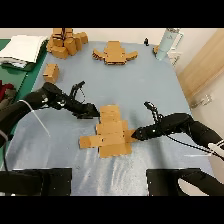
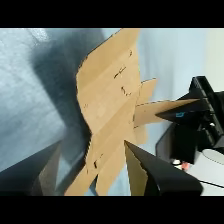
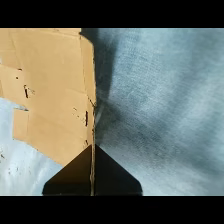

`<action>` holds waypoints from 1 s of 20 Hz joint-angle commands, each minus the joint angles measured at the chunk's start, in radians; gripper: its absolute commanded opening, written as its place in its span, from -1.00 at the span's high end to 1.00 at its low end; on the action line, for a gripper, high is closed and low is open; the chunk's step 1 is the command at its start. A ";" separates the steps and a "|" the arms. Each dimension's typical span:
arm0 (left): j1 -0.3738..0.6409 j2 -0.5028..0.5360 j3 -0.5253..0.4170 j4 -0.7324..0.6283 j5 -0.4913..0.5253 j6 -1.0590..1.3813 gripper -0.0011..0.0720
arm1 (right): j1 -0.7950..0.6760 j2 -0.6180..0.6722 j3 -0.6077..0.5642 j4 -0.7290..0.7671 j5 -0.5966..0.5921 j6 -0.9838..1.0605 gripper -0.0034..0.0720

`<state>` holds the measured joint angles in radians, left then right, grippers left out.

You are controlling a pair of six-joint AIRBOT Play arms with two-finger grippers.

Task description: Fold the box.

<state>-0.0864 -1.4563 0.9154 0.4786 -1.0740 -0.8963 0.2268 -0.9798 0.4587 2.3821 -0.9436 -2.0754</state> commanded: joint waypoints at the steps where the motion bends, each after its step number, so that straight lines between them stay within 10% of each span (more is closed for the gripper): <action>1: 0.003 -0.111 0.002 -0.176 -0.008 0.155 -0.75 | 0.018 0.015 -0.014 -0.001 0.048 0.011 0.90; 13: -0.113 -0.167 0.104 -0.193 -0.048 0.235 -0.65 | 0.019 0.013 -0.014 -0.007 0.072 0.011 0.90; 14: -0.113 -0.169 0.104 -0.191 -0.061 0.242 -0.07 | 0.019 0.013 -0.014 -0.007 0.071 0.011 0.90; 18: -0.112 -0.179 0.106 -0.188 -0.080 0.250 0.07 | 0.019 0.013 -0.014 -0.007 0.071 0.011 0.90; 20: -0.113 -0.183 0.106 -0.186 -0.085 0.261 0.66 | 0.019 0.013 -0.014 -0.007 0.072 0.011 0.90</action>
